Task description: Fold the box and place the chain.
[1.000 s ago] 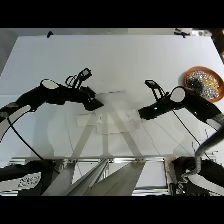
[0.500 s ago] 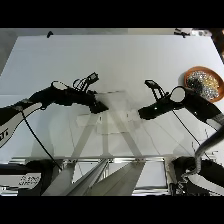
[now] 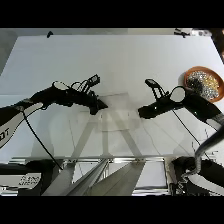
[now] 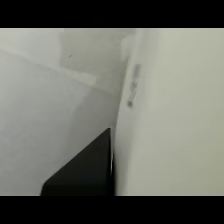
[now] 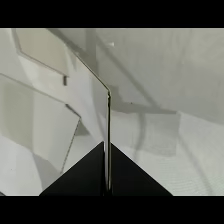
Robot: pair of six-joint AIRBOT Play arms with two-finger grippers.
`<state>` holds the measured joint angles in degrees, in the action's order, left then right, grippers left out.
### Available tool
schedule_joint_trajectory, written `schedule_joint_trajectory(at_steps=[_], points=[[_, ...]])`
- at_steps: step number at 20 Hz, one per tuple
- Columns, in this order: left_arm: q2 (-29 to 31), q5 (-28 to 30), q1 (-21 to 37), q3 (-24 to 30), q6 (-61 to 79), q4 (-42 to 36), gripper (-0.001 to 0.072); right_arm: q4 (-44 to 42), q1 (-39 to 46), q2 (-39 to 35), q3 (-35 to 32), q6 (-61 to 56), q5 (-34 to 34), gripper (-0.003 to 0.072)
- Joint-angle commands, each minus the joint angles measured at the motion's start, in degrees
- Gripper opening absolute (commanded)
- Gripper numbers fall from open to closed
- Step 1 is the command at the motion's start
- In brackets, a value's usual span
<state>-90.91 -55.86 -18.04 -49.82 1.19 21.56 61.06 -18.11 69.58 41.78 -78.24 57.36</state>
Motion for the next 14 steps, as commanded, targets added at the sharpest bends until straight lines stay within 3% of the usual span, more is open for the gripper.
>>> schedule_joint_trajectory(at_steps=[1,5,6,8,10,14], points=[[1.92,0.70,0.70,-0.09,3.06,0.02,0.0008,0.42,-0.04,-0.04,-0.02,0.02,0.72,0.0009],[2.91,-5.27,2.43,-0.07,4.24,0.15,0.0008,0.57,-0.02,-0.04,0.20,0.02,1.86,0.0012],[2.91,-5.97,2.43,-0.07,4.44,0.20,0.0008,0.61,-0.02,-0.04,0.72,0.04,3.28,0.0040],[2.91,-6.08,2.25,-0.07,6.05,0.15,0.0008,0.90,-0.02,-0.07,2.93,0.04,8.52,0.0214],[2.91,-6.10,2.23,-0.07,7.80,0.02,0.0009,2.91,-0.02,-0.70,5.66,-0.02,14.14,0.0322],[2.91,-9.51,1.33,-0.07,7.85,0.85,0.0002,8.28,3.26,-8.44,6.91,0.04,18.86,0.0350]])
